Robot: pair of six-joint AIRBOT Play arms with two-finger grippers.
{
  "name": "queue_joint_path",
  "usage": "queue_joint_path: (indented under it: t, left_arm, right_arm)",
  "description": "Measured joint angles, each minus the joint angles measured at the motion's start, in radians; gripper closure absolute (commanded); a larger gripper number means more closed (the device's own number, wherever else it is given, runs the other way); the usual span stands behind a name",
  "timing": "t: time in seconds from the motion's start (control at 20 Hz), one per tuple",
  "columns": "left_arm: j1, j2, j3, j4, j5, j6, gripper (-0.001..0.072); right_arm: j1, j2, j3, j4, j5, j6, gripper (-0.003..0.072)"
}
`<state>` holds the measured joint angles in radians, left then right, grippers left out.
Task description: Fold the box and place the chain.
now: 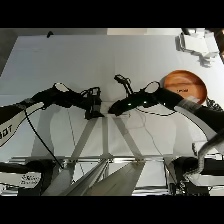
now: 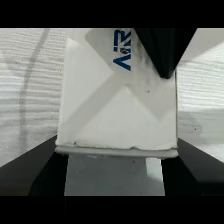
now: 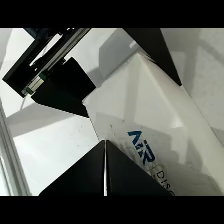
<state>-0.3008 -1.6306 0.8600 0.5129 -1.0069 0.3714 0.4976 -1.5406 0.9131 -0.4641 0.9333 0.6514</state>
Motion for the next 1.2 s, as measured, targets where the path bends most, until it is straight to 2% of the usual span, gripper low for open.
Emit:
queue_joint_path:
  t: [0.15, 0.25, 0.5, 0.65, 0.75, 0.9, 1.05, 1.2]
  left_arm:
    - [0.0, 0.0, 0.0, -0.005, 0.0, -0.008, 0.0316]
    - [0.0, 0.0, 0.0, -0.005, 0.0, -0.006, 0.0316]
    - [0.0, 0.0, 0.0, -0.004, 0.0, -0.004, 0.0316]
    - [0.0, 0.0, 0.0, -0.004, 0.0, -0.002, 0.0316]
    - [0.0, 0.0, 0.0, -0.004, 0.0, -0.002, 0.0316]
    - [0.0, 0.0, 0.0, -0.004, 0.0, -0.002, 0.0316]
    - [0.0, 0.0, 0.0, -0.008, 0.0, -0.005, 0.0316]
    - [0.0, 0.0, -0.001, -0.016, -0.002, -0.015, 0.0317]
  right_arm:
    - [0.0, 0.056, -0.003, -0.037, 0.013, 0.007, 0.0678]
    - [-0.017, 0.121, 0.0, -0.032, -0.024, 0.01, 0.0678]
    - [-0.127, 0.291, 0.0, -0.139, -0.021, 0.124, 0.0678]
    - [-0.203, 0.36, 0.0, -0.248, 0.059, 0.215, 0.0678]
    - [-0.235, 0.38, 0.0, -0.347, 0.134, 0.275, 0.0678]
    - [-0.257, 0.395, 0.0, -0.523, 0.188, 0.394, 0.0678]
    - [-0.266, 0.401, 0.0, -0.653, 0.18, 0.486, 0.0678]
    - [-0.269, 0.402, 0.0, -0.713, 0.146, 0.531, 0.0678]
